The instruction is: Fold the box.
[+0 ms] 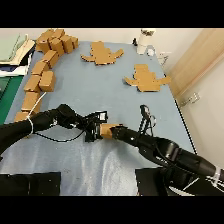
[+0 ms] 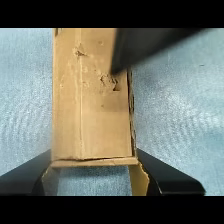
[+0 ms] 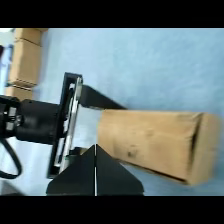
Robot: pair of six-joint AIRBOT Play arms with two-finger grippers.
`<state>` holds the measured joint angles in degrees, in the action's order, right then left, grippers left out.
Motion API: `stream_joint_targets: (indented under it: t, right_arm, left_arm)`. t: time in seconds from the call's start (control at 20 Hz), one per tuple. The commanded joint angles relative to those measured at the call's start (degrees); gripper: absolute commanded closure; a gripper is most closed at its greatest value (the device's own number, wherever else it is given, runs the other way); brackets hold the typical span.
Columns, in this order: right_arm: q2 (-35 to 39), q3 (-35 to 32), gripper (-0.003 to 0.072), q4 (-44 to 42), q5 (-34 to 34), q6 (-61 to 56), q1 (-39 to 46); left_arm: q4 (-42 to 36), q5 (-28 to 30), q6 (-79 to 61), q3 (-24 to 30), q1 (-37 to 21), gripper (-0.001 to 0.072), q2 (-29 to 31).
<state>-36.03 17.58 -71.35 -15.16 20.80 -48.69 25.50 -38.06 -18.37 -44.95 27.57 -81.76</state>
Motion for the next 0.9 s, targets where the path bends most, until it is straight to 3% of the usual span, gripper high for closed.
stream_joint_targets:
  t: [0.0,0.05,0.15,0.5,0.85]
  right_arm:
    - [4.55,8.17,0.0684,18.62,-37.22,4.28,0.28]
    - [4.15,10.78,0.0684,21.00,-45.03,8.17,1.01]
    - [1.66,15.34,0.0683,20.35,-51.76,15.45,4.94]
    - [-20.76,32.09,0.0683,-3.32,-54.51,37.46,25.00]
    - [-36.92,47.10,0.0683,-11.87,-56.28,46.47,29.00]
  left_arm:
    - [0.00,0.02,-0.02,0.00,-0.04,0.0288,-0.02]
    - [0.00,0.02,-0.02,0.00,-0.04,0.0288,-0.02]
    - [0.00,0.04,-0.02,0.00,-0.04,0.0288,-0.02]
    - [0.00,0.02,-0.02,0.00,-0.04,0.0288,0.00]
    - [0.00,0.00,-0.02,0.00,-0.04,0.0288,-0.02]
